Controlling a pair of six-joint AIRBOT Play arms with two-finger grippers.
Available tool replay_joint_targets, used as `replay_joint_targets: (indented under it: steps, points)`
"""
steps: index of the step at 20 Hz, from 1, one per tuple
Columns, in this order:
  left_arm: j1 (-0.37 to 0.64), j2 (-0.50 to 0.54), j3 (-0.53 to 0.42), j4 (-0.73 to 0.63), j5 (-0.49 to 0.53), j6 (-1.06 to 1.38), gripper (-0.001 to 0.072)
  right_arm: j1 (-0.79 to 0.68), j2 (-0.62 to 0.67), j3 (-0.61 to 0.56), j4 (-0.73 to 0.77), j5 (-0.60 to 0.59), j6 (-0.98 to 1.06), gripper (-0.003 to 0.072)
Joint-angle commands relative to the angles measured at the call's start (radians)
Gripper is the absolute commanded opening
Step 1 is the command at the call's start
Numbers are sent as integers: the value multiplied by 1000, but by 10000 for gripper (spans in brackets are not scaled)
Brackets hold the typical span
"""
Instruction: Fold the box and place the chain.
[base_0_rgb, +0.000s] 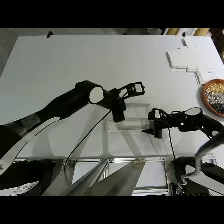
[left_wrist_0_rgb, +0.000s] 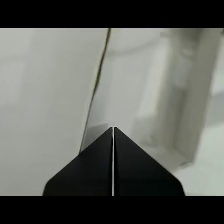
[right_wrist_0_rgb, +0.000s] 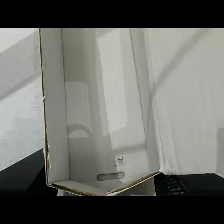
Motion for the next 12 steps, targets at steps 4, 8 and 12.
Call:
replay_joint_targets:
  steps: [4,8,12]
  points:
    - [18,35,-124,44,-164,5,7,0,0,0,0,0,0,416]
    - [45,36,-197,26,-160,112,8,0,0,0,0,0,0,416]
    - [94,36,-215,-48,-117,307,87,0,0,0,0,0,0,416]
